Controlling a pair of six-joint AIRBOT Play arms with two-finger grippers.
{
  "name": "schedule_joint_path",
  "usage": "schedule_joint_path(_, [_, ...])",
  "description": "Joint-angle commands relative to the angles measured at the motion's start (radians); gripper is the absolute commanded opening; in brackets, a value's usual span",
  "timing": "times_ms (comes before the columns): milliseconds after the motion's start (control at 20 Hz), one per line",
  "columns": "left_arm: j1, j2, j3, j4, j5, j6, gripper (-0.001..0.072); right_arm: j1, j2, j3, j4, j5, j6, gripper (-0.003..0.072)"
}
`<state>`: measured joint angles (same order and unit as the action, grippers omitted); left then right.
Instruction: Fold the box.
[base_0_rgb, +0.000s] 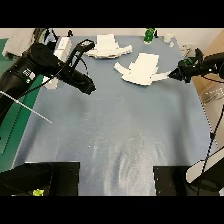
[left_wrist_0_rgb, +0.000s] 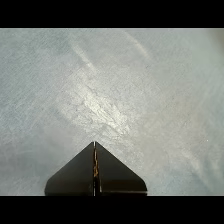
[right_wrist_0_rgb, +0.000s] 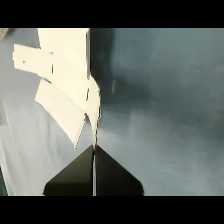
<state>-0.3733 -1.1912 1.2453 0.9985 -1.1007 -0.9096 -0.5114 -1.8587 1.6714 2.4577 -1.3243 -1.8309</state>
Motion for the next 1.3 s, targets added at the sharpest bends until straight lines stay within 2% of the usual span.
schedule_joint_path(0, [0.0, 0.0, 0.0, 0.0, 0.0, 0.0, 0.0014, 0.053, 0.168, -0.247, -0.045, -0.041, 0.026, 0.0002])
schedule_joint_path(300, [0.0, 0.0, 0.0, 0.0, 0.0, 0.0, 0.0014, 0.095, 0.553, -0.73, -0.098, 0.072, 0.07, 0.0001])
schedule_joint_path(450, [0.0, 0.0, 0.0, 0.0, 0.0, 0.0, 0.0014, 0.096, 0.627, -0.88, -0.097, 0.135, 0.07, 0.0016])
schedule_joint_path(500, [0.0, 0.0, 0.0, 0.0, 0.0, 0.0, 0.0014, 0.096, 0.625, -0.903, -0.097, 0.142, 0.07, 0.0107])
schedule_joint_path(550, [0.0, 0.0, 0.0, 0.0, 0.0, 0.0, 0.0014, 0.096, 0.623, -0.922, -0.098, 0.155, 0.07, 0.0265])
schedule_joint_path(600, [0.0, 0.0, 0.0, 0.0, 0.0, 0.0, 0.0014, 0.096, 0.623, -0.934, -0.097, 0.177, 0.07, 0.0319])
schedule_joint_path(900, [0.0, 0.0, 0.0, 0.0, 0.0, 0.0, 0.0014, 0.098, 0.581, -0.936, -0.064, 0.269, 0.069, 0.0316])
schedule_joint_path(1150, [0.0, 0.0, 0.0, 0.0, 0.0, 0.0, 0.0014, 0.174, 0.543, -0.935, 0.008, 0.348, 0.037, 0.0305])
schedule_joint_path(1200, [0.0, 0.0, 0.0, 0.0, 0.0, 0.0, 0.0014, 0.196, 0.543, -0.929, 0.016, 0.367, 0.038, 0.0294])
schedule_joint_path(1250, [0.0, 0.0, 0.0, 0.0, 0.0, 0.0, 0.0014, 0.214, 0.543, -0.922, 0.016, 0.381, 0.037, 0.0244])
